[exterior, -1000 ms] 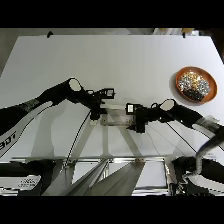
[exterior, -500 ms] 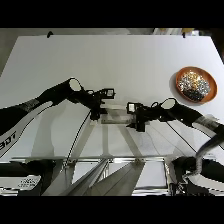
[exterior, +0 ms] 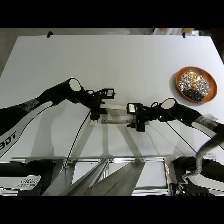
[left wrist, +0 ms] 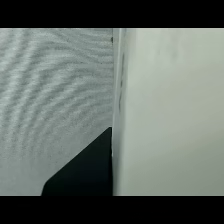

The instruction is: Fold the box and place the chain.

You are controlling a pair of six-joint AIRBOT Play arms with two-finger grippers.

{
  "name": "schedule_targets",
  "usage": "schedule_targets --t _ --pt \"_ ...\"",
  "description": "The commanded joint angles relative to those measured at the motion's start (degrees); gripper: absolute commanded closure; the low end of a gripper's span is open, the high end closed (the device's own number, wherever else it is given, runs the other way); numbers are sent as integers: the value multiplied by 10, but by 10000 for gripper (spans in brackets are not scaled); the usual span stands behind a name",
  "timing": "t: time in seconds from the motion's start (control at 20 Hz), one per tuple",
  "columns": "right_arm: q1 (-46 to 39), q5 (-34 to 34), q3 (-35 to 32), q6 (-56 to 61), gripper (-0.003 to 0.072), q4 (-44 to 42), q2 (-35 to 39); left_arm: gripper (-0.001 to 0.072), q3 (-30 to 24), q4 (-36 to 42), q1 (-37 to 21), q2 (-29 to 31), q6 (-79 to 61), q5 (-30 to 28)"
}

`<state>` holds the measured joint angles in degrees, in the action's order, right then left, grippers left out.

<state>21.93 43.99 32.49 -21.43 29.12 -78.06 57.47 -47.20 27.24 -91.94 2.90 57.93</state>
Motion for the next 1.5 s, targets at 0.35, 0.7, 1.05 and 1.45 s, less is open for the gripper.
schedule_targets --t 0.35,0.7,1.05,1.45 --pt "0 0 0 0 284 6 0 700 0 0 0 0 0 0" --pt "0 0 0 0 284 6 0 700 0 0 0 0 0 0" --pt "0 0 0 0 284 6 0 700 0 6 0 0 0 -5" --pt "0 0 0 0 284 6 0 516 0 -4 -1 3 1 10"
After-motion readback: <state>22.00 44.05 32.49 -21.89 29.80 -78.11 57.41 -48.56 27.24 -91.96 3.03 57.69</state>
